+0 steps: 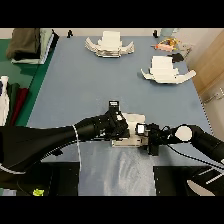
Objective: Fold the box.
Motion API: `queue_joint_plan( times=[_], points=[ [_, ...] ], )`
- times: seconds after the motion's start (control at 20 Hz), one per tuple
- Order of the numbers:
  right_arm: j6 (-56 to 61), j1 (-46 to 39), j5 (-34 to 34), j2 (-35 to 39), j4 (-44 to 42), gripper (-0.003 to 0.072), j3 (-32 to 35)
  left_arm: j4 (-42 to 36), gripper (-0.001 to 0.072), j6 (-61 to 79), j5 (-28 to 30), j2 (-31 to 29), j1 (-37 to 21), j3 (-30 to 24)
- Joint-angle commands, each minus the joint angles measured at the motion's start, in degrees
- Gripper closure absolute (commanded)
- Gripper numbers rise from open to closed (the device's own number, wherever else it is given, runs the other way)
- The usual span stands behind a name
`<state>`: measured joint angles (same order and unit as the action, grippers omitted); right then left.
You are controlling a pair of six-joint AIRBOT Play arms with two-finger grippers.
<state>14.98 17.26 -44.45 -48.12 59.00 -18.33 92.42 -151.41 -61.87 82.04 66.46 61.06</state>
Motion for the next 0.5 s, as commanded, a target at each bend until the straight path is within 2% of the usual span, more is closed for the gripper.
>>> queue_joint_plan(
  times=[0.0, 0.3, 0.35, 0.4, 0.45],
  points=[
    [0.0, 0.0, -0.1, 0.0, 0.2, 0.0241, 0.0, 1.3, 0.0678, -1.7, -0.3, 0.1, 0.4, 0.1],
    [0.0, 0.0, -0.1, 0.0, 0.2, 0.0241, 0.0, 1.2, 0.0690, -2.5, 0.3, 0.1, 1.4, 0.2],
    [0.0, 0.0, -0.1, 0.0, 0.2, 0.0241, 0.0, 1.2, 0.0601, -2.4, 0.3, 0.1, 1.4, 0.2],
    [0.0, 0.0, -0.1, 0.0, 0.2, 0.0241, 0.0, 1.2, 0.0277, -2.6, 0.1, 0.1, 1.4, 0.3],
    [0.0, 0.0, -0.1, 0.0, 0.2, 0.0241, 0.0, 1.1, 0.0102, -2.8, -0.8, 0.1, 1.4, 0.5]
  ],
)
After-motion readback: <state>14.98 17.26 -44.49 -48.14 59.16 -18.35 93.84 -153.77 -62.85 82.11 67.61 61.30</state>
